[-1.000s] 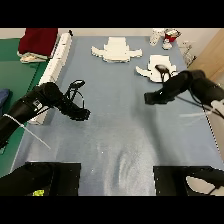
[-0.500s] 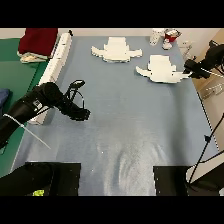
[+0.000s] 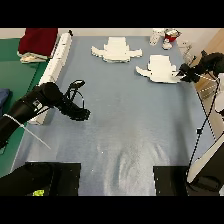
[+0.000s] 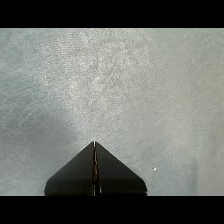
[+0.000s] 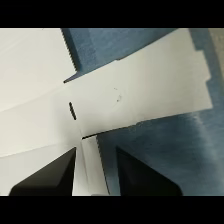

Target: Fold the box.

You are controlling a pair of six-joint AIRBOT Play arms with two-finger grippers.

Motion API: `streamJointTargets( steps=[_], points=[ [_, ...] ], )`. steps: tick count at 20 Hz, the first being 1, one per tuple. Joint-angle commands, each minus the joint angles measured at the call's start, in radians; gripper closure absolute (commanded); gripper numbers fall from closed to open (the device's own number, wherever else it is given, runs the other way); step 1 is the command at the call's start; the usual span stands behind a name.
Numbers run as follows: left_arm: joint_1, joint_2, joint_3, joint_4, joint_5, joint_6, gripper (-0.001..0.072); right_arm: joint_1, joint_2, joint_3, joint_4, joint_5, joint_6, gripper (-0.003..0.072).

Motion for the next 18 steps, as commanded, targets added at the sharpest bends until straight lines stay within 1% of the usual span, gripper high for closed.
streamJointTargets(
  steps=[1, 4, 5, 6, 7, 8, 10, 12, 13, 15, 18],
  points=[
    [0.000, 0.001, 0.000, 0.000, 0.000, 0.000, 0.0697, 0.003, -0.025, 0.016, 0.035, -0.051, -0.023, 0.0331],
    [0.000, 0.001, 0.000, 0.000, 0.000, 0.000, 0.0698, 0.003, -0.023, 0.016, 0.089, -0.117, -0.066, 0.0373],
    [0.000, 0.001, 0.000, 0.000, 0.000, 0.000, 0.0698, 0.003, -0.023, 0.017, 0.127, -0.130, -0.097, 0.0505],
    [0.000, 0.001, 0.000, 0.000, 0.000, 0.000, 0.0698, 0.003, -0.019, 0.017, 0.150, -0.134, -0.118, 0.0546],
    [0.000, 0.001, 0.000, 0.000, 0.000, 0.000, 0.0698, 0.003, -0.013, 0.017, 0.155, -0.132, -0.127, 0.0555],
    [0.000, 0.001, 0.000, 0.000, 0.000, 0.000, 0.0697, 0.003, -0.008, 0.017, 0.158, -0.134, -0.141, 0.0683],
    [0.000, 0.001, 0.000, 0.000, 0.000, 0.000, 0.0697, 0.003, 0.005, 0.017, 0.163, -0.174, -0.146, 0.0685],
    [0.000, 0.001, 0.000, 0.000, 0.000, 0.000, 0.0698, 0.005, 0.022, 0.009, 0.179, -0.256, -0.158, 0.0687],
    [0.000, 0.001, 0.000, 0.000, 0.000, 0.000, 0.0698, 0.013, 0.043, -0.016, 0.183, -0.278, -0.164, 0.0687],
    [0.000, 0.001, 0.000, 0.000, 0.000, 0.000, 0.0698, 0.036, 0.107, -0.106, 0.183, -0.291, -0.174, 0.0688],
    [0.000, 0.001, 0.000, 0.000, 0.000, 0.000, 0.0698, 0.090, 0.256, -0.312, 0.180, -0.285, -0.211, 0.0688]
  ],
)
